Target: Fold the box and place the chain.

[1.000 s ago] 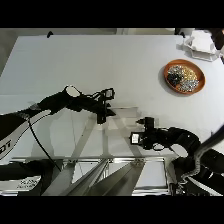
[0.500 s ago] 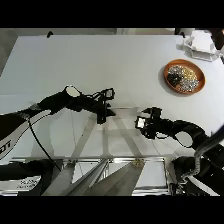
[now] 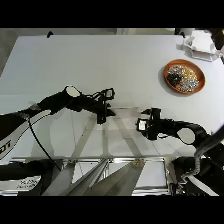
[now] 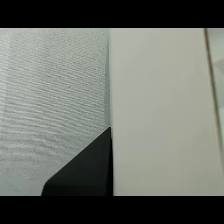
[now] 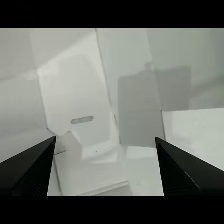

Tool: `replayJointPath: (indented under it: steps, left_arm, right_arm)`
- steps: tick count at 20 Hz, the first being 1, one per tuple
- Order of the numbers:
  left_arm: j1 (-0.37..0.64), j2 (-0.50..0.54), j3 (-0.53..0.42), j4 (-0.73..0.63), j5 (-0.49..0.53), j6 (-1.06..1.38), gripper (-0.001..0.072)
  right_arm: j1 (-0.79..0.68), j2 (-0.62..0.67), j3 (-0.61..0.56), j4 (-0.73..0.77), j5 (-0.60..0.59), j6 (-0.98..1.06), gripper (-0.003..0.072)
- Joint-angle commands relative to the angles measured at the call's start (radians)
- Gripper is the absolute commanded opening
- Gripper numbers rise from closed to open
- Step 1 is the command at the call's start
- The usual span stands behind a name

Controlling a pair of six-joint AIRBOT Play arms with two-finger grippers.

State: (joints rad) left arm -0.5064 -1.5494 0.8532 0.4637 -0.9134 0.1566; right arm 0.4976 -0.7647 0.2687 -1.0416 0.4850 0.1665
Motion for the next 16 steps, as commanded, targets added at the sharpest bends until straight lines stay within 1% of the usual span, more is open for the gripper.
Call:
replayJointPath:
  steps: [1, 5, 12, 14, 16]
  left_arm:
    - [0.0, 0.0, 0.0, 0.0, 0.001, 0.0, 0.0012]
    - [0.0, 0.0, 0.0, 0.0, 0.001, 0.0, 0.0012]
    - [0.0, 0.0, 0.0, 0.0, 0.001, 0.0, 0.0012]
    - [0.0, 0.0, 0.0, 0.0, 0.001, 0.0, 0.0012]
    - [0.0, 0.0, 0.0, 0.0, 0.001, 0.0, 0.0012]
  right_arm:
    - [-0.006, 0.058, -0.054, -0.015, 0.016, -0.016, 0.0698]
    - [-0.006, 0.071, -0.096, -0.036, 0.013, -0.013, 0.0698]
    - [-0.026, 0.087, -0.1, -0.034, 0.009, -0.014, 0.0698]
    - [-0.058, 0.103, -0.1, -0.034, 0.036, -0.013, 0.0698]
    - [-0.058, 0.109, -0.1, -0.034, 0.074, -0.014, 0.0698]
